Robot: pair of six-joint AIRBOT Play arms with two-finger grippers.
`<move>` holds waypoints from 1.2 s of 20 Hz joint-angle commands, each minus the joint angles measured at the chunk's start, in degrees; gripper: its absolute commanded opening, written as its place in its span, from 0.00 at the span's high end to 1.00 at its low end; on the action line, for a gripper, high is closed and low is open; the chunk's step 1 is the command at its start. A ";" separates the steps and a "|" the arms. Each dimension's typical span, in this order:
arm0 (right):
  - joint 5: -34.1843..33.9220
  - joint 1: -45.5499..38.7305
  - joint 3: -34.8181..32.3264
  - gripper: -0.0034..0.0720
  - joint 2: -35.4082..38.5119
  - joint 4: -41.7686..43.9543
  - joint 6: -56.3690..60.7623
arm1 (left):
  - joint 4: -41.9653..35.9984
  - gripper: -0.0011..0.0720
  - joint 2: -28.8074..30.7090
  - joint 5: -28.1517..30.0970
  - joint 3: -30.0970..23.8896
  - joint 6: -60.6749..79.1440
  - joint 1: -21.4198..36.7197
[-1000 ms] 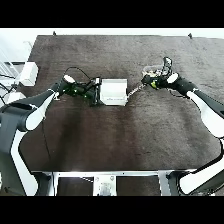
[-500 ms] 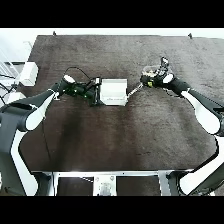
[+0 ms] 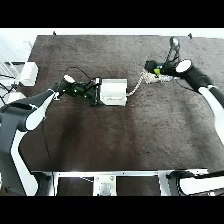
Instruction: Fold the box and place the chain.
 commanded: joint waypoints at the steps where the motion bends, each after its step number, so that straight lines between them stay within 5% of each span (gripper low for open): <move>1: 6.19 0.15 0.04 0.95 8.72 -0.31 -2.93 | 0.02 0.58 0.02 0.02 -0.02 0.00 0.00; 7: 13.05 2.56 0.04 0.95 16.72 -1.81 -3.43 | 0.02 0.58 0.02 0.02 0.00 0.00 0.00; 16: 15.69 10.95 -1.62 0.95 18.23 -2.05 -4.72 | 0.02 0.58 0.02 0.02 0.00 0.00 0.00; 24: -0.11 19.82 -13.20 0.95 17.59 -1.36 -4.24 | 0.02 0.58 0.02 0.02 0.00 0.00 0.00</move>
